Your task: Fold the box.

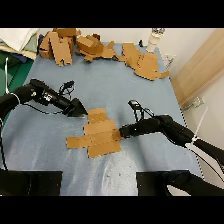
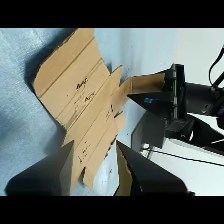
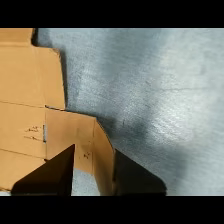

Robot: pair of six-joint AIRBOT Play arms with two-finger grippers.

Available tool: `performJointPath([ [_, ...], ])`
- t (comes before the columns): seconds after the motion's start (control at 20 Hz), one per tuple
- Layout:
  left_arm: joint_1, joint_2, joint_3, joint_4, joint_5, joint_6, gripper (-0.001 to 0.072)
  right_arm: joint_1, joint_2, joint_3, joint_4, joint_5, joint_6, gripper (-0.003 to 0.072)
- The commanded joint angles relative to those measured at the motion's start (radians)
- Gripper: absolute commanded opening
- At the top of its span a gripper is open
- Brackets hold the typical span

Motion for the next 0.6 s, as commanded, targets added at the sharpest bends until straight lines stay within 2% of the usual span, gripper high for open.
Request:
performJointPath([
  [0.0, 0.001, 0.0, 0.0, 0.0, -0.01, 0.0, 0.0403, -0.002, -0.024, 0.017, 0.02, 0.009, -0.063, 0.0307],
  [0.05, 0.001, 0.0, 0.0, 0.0, -0.01, 0.0, 0.0403, -0.003, -0.027, 0.03, 0.017, 0.008, -0.069, 0.0299],
  [0.15, 0.001, 0.0, 0.0, 0.001, -0.011, 0.0, 0.0403, -0.004, -0.03, 0.058, 0.006, 0.006, -0.089, 0.017],
  [0.2, 0.001, 0.0, 0.0, 0.001, -0.012, 0.0, 0.0403, -0.004, -0.03, 0.07, 0.006, -0.003, -0.095, 0.0156],
  [0.25, 0.001, 0.0, 0.0, 0.002, -0.016, 0.003, 0.0403, -0.004, -0.03, 0.081, 0.007, -0.022, -0.104, 0.0108],
  [0.3, 0.001, 0.0, 0.0, 0.002, -0.023, 0.005, 0.0403, -0.004, -0.03, 0.087, 0.008, -0.04, -0.113, 0.0009],
  [0.45, 0.006, 0.0, 0.0, 0.002, -0.035, 0.053, 0.0403, 0.005, -0.019, 0.08, 0.047, -0.028, -0.197, 0.0002],
  [0.55, 0.014, -0.001, 0.0, 0.002, -0.024, 0.061, 0.0404, 0.039, 0.017, 0.034, 0.079, 0.109, -0.198, 0.0002],
])
